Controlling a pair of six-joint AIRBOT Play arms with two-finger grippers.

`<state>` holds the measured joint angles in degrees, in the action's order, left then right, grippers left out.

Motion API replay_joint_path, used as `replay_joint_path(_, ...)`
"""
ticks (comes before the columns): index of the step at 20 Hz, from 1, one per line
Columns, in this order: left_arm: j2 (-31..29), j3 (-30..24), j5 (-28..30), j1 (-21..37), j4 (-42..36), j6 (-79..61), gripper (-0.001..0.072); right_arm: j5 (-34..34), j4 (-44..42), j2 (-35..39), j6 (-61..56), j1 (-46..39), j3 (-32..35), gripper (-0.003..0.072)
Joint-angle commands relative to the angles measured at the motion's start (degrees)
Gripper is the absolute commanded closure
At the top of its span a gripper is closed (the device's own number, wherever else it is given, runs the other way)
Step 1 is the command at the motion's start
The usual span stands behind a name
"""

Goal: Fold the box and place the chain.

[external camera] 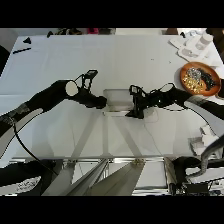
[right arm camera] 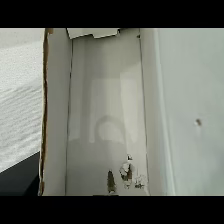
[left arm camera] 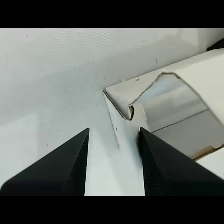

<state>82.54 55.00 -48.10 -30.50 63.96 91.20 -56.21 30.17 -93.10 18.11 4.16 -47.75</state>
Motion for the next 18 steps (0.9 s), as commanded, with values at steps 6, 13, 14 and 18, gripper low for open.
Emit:
replay_joint_path(6, 2.4, 3.8, -3.7, -3.4, 10.6, 13.5, 0.0364, -0.1, 0.0, 0.0, 0.0, 0.0, 0.0, 0.0132)
replay_joint_path(13, 9.7, 12.9, -8.0, -7.1, 13.3, 22.0, 0.0364, -0.1, 0.0, 0.0, 0.0, 0.0, 0.0, 0.0132)
replay_joint_path(14, 10.9, 14.1, -8.6, -7.6, 14.0, 23.6, 0.0364, -0.1, 0.0, 0.0, 0.0, 0.0, 0.0, 0.0132)
replay_joint_path(18, 14.2, 16.4, -13.5, -9.0, 18.4, 29.3, 0.0367, -0.1, 0.0, 0.0, 0.0, 0.0, 0.0, 0.0132)
